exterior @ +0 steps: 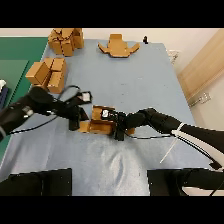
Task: Fold the box.
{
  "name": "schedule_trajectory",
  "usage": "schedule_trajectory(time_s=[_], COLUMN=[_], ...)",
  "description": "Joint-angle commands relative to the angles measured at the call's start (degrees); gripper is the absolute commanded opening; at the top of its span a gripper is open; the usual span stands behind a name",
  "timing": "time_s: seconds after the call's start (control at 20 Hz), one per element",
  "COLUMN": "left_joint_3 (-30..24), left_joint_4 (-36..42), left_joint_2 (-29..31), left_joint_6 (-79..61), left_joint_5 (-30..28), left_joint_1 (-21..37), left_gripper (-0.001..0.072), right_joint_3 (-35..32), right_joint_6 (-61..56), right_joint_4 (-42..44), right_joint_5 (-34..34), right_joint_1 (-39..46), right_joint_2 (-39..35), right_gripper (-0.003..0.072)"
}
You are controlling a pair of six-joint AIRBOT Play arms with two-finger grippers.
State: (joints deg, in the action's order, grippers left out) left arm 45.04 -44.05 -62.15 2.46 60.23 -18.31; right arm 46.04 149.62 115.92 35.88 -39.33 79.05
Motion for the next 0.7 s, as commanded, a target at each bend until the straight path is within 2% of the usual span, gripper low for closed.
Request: schedule_trajectory(time_s=[0.0, 0.05, 0.15, 0.25, 0.3, 0.4, 0.65], left_joint_3=[-2.19, -3.76, -6.56, -7.82, -8.02, -8.02, -7.98], left_joint_4=[3.61, 2.43, -4.9, -11.19, -11.54, -7.21, 5.09], left_joint_2=[6.49, 7.41, 7.3, 5.62, 3.8, -0.7, -9.2], left_joint_6=[6.8, 11.17, 27.43, 43.08, 45.59, 44.89, 37.13], left_joint_5=[3.34, 1.73, -1.46, -2.29, -0.22, 2.78, 4.5], left_joint_1=[11.96, 16.52, 25.22, 28.92, 29.03, 26.34, 15.96], left_gripper=[0.0011, 0.0011, 0.0011, 0.0011, 0.0011, 0.0012, 0.0014], right_joint_3=[-0.04, -0.04, -0.04, -0.04, -0.04, -0.04, -0.04], right_joint_6=[0.0, 0.0, 0.0, 0.0, -0.02, 0.0, -0.02], right_joint_4=[0.0, 0.0, 0.0, 0.07, 0.07, 0.07, 0.07], right_joint_5=[0.24, 0.24, 0.24, 0.2, 0.22, 0.2, 0.22], right_joint_1=[-0.04, -0.04, -0.04, -0.07, -0.07, -0.07, -0.07], right_joint_2=[0.04, 0.04, 0.04, 0.04, 0.04, 0.02, 0.04], right_gripper=[0.0166, 0.0166, 0.0167, 0.0165, 0.0165, 0.0166, 0.0166])
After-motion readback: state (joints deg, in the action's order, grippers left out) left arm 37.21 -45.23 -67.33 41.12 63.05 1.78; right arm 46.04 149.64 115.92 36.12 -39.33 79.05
